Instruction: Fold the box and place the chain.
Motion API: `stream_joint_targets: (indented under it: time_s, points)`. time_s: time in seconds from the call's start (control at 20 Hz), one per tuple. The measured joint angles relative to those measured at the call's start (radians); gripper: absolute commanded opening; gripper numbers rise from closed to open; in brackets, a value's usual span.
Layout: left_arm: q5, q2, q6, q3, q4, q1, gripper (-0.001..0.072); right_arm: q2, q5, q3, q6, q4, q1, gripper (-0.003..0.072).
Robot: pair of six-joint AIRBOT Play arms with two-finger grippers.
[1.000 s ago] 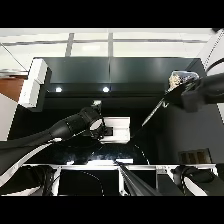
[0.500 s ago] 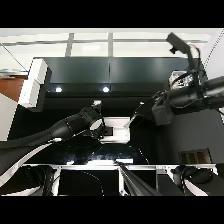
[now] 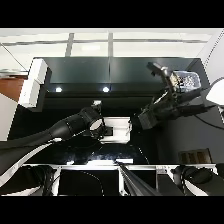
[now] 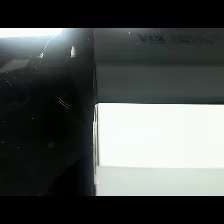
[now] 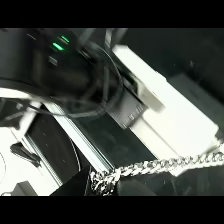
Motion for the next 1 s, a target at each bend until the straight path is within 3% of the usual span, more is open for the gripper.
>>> stream_joint_targets:
  time_s: [0.4,0.45,0.5,0.55,0.75,1.0]
  points:
    - [0.0,0.0,0.0,0.0,0.0,0.0,0.0033,-0.087,-0.103,-0.106,0.001,0.013,0.122,0.0044]
    - [0.0,0.0,0.0,0.0,0.0,0.0,0.0033,-0.1,-0.112,-0.109,0.002,0.012,0.131,0.011]
    - [0.0,0.0,0.0,0.0,0.0,0.0,0.0033,-0.109,-0.121,-0.111,0.004,0.011,0.138,0.0323]
    - [0.0,0.0,0.0,0.0,0.0,0.0,0.0033,-0.117,-0.13,-0.113,0.006,0.01,0.143,0.0445]
    - [0.0,0.0,0.0,0.0,0.0,0.0,0.0033,-0.128,-0.114,-0.111,0.005,-0.006,0.123,0.0443]
    - [0.0,0.0,0.0,0.0,0.0,0.0,0.0033,-0.071,-0.05,-0.104,-0.008,-0.124,-0.113,0.0443]
